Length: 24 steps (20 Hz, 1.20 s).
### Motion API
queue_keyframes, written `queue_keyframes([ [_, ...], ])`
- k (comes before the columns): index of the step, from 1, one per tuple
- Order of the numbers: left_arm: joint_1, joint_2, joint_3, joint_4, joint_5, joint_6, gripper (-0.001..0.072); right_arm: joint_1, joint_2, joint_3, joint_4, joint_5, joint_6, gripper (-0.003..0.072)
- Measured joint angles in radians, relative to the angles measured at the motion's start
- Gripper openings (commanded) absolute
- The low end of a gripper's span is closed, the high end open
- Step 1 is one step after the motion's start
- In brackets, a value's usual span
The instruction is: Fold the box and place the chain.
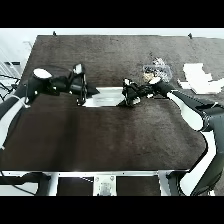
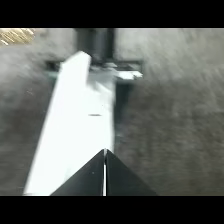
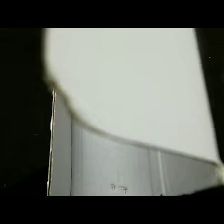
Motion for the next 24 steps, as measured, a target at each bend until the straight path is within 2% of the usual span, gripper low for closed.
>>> queue_keyframes([
  [3, -0.022, -0.006, -0.050, -0.006, 0.047, 0.006, 0.0013, 0.000, 0.000, 0.000, 0.000, 0.000, 0.000, 0.0579],
  [6, -0.034, -0.037, -0.051, -0.036, 0.112, 0.019, 0.0013, 0.000, 0.000, 0.000, 0.000, 0.000, 0.000, 0.0579],
  [13, -0.035, -0.200, 0.168, -0.049, 0.191, -0.016, 0.0016, 0.000, 0.000, 0.000, 0.000, 0.000, 0.000, 0.0579],
  [15, -0.035, -0.230, 0.206, -0.042, 0.206, -0.031, 0.0016, 0.000, 0.000, 0.000, 0.000, 0.000, 0.000, 0.0579],
  [24, -0.036, -0.327, 0.246, -0.022, 0.262, -0.061, 0.0017, 0.000, 0.000, 0.000, 0.001, 0.000, 0.000, 0.0579],
])
